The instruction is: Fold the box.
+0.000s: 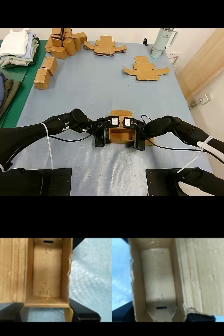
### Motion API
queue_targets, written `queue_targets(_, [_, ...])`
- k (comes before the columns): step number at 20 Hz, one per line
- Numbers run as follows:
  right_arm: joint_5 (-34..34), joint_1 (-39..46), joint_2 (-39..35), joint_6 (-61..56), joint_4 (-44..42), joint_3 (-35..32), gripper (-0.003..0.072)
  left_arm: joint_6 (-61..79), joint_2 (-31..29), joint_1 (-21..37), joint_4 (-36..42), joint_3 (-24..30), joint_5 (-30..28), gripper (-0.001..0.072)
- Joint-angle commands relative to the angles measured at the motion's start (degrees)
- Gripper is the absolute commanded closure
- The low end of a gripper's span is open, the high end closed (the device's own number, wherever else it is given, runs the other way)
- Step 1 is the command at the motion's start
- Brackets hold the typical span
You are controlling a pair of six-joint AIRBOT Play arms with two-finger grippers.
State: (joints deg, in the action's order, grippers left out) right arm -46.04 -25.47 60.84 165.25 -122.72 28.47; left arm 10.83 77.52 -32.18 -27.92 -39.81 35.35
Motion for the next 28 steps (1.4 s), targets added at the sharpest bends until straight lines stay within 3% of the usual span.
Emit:
queue_targets(1, [0.2, 0.2, -2.5, -1.9, 2.6, 0.0, -0.0029, -0.2, 0.0, 0.0, 0.1, 0.0, -0.4, 0.0238])
queue_targets(6, [-0.4, 0.2, -7.3, -13.6, 11.6, 0.4, -0.0029, -0.2, 0.0, 0.0, 0.0, 0.0, -0.4, 0.0238])
queue_targets(9, [-4.4, 0.2, -12.3, -15.7, 13.7, 0.4, -0.0027, -0.2, 0.0, 0.0, 0.1, 0.0, -0.4, 0.0238])
queue_targets(17, [-21.0, 0.2, -19.9, -31.7, -0.3, 0.4, -0.0024, -0.2, 0.0, 0.0, 0.1, 0.0, -0.4, 0.0238])
queue_targets(24, [-21.7, 0.1, -19.8, -62.8, -2.3, 0.4, -0.0024, -0.2, 0.0, 0.0, 0.0, 0.0, -0.4, 0.0238])
queue_targets(28, [-21.2, 0.0, -19.8, -68.4, -4.4, 0.4, -0.0024, -0.2, 0.0, 0.0, 0.1, 0.0, -0.5, 0.0238])
